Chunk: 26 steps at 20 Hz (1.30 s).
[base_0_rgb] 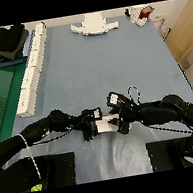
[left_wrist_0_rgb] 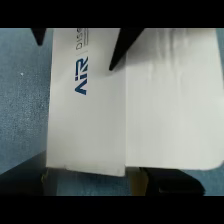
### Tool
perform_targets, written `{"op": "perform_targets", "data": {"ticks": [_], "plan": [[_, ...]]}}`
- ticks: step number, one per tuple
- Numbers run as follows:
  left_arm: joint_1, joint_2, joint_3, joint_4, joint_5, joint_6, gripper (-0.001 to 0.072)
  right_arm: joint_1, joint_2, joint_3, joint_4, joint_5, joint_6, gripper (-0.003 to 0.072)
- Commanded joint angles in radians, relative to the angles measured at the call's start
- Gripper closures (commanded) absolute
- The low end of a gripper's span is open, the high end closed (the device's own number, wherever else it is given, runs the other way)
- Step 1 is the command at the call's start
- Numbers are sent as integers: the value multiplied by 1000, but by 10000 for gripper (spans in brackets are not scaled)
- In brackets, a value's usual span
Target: Fold the box.
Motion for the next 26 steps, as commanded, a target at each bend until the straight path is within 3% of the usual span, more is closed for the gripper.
{"op": "perform_targets", "data": {"ticks": [1,2,3,9,14,18,20,25,26], "plan": [[0,1,0,0,0,0,246,14,8,19,-8,-102,-112,181],[0,1,0,0,0,0,246,29,7,18,-8,-131,-135,79],[0,1,0,0,0,0,246,42,6,17,-9,-144,-153,67],[0,1,0,0,0,0,246,64,-83,17,-149,-61,-186,67],[0,1,0,0,0,0,246,68,-59,25,-171,-34,-193,68],[0,1,0,0,0,0,246,68,-24,25,-181,-29,-193,78],[0,1,0,0,0,0,246,68,-23,25,-203,-26,-193,149],[0,1,0,0,0,0,246,67,-23,25,-227,10,-192,154],[0,1,0,0,0,0,246,67,-24,25,-226,10,-192,195]]}}
